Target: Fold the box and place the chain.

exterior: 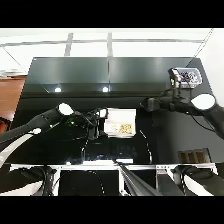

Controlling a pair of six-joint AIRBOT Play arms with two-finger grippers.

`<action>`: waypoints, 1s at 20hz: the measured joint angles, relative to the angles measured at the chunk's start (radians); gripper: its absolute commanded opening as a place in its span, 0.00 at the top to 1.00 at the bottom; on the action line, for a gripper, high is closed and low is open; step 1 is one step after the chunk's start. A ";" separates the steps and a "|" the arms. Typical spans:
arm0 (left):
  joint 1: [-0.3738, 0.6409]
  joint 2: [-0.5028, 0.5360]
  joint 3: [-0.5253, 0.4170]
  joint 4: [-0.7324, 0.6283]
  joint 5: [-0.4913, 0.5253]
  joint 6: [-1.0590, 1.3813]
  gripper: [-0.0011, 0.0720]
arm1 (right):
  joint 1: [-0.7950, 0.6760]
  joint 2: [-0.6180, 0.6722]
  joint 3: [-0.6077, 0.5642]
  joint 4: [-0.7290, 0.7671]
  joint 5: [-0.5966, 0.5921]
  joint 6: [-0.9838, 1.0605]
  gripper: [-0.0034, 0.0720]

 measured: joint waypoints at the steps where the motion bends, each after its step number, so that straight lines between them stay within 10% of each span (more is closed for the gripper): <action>1: 0.000 0.000 0.000 0.001 0.003 -0.002 0.44 | 0.025 -0.045 0.026 0.017 -0.019 0.003 0.03; 13: -0.001 0.000 0.000 0.005 0.016 -0.007 0.44 | 0.152 -0.155 0.144 -0.010 0.375 -0.589 0.03; 20: -0.001 0.000 0.000 0.005 0.016 -0.007 0.44 | 0.203 -0.155 0.121 -0.068 0.394 -0.708 0.03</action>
